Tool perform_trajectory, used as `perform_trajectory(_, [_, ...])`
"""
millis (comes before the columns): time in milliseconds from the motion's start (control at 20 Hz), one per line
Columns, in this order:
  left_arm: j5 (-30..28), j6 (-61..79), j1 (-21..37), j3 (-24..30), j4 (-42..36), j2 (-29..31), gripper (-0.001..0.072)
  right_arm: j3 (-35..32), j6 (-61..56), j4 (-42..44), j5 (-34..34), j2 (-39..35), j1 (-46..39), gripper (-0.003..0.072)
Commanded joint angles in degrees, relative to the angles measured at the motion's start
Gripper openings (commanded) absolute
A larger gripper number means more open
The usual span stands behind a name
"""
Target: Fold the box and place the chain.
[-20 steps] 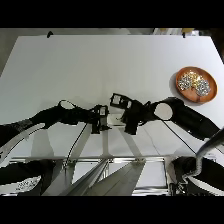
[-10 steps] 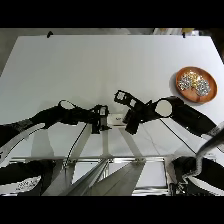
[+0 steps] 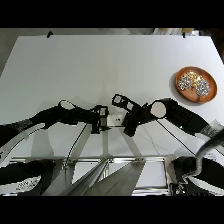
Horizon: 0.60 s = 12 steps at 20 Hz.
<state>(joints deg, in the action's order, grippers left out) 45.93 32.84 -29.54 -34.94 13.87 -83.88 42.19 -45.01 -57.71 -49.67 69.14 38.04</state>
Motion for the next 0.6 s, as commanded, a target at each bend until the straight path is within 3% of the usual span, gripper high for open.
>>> perform_trajectory(0, [0.0, -0.1, 0.0, -0.1, -0.1, 0.0, 0.0250, -0.1, -0.3, -0.1, -0.5, 0.2, 0.2, 0.0017])
perform_trajectory(250, [0.0, -0.1, 0.0, -0.1, -0.1, 0.0, 0.0250, 0.0, -8.9, -3.3, -3.2, -8.5, -3.7, 0.0017])
perform_trajectory(450, [-0.1, -0.1, 0.0, -0.1, -0.1, 0.0, 0.0250, -0.2, -29.4, -25.0, -24.7, -13.5, -11.7, 0.0017])
perform_trajectory(550, [0.2, -0.1, 0.0, -0.1, -0.1, 0.0, 0.0250, -1.6, -37.1, -31.5, -28.7, -13.5, -17.2, 0.0017])
